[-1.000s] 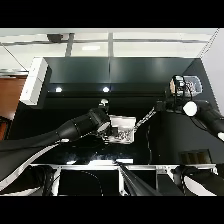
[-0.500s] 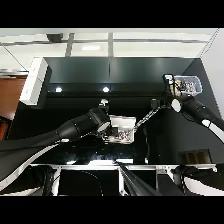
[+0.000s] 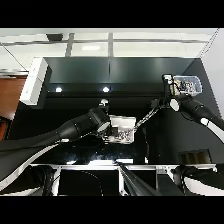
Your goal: Fold the box and place the chain.
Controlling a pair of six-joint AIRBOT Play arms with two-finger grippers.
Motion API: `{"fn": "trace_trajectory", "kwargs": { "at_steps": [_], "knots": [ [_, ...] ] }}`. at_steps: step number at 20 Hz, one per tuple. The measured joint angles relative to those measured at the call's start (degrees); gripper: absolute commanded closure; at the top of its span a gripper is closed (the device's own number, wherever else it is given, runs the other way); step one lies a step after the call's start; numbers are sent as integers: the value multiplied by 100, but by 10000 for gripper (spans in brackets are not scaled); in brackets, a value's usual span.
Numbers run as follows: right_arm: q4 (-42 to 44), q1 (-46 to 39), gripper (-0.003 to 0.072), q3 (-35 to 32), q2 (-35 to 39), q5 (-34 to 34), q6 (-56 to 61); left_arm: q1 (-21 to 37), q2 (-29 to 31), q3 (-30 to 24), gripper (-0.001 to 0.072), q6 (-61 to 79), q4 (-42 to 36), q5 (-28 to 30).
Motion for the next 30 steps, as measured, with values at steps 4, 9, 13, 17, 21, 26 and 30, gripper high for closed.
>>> {"fn": "trace_trajectory", "kwargs": {
  "at_steps": [4,9,13,17,21,26,30],
  "knots": [
    [-28,0,679,44,20,385,13,0,0,0,679,0,0,2],
    [24,0,681,208,442,1071,-160,2,0,0,679,0,0,4],
    [479,0,682,411,1307,1878,-839,2,0,0,679,0,0,4],
    [1397,0,681,686,2317,2739,-1482,0,0,0,679,-2,0,2],
    [2649,0,679,1172,2863,3692,-2111,0,0,0,679,-2,0,4],
    [4616,0,679,1403,3036,4304,-2929,0,0,0,679,-2,0,2],
    [5274,214,681,1392,3047,4516,-3158,2,0,0,679,-2,-2,2]
  ]
}}
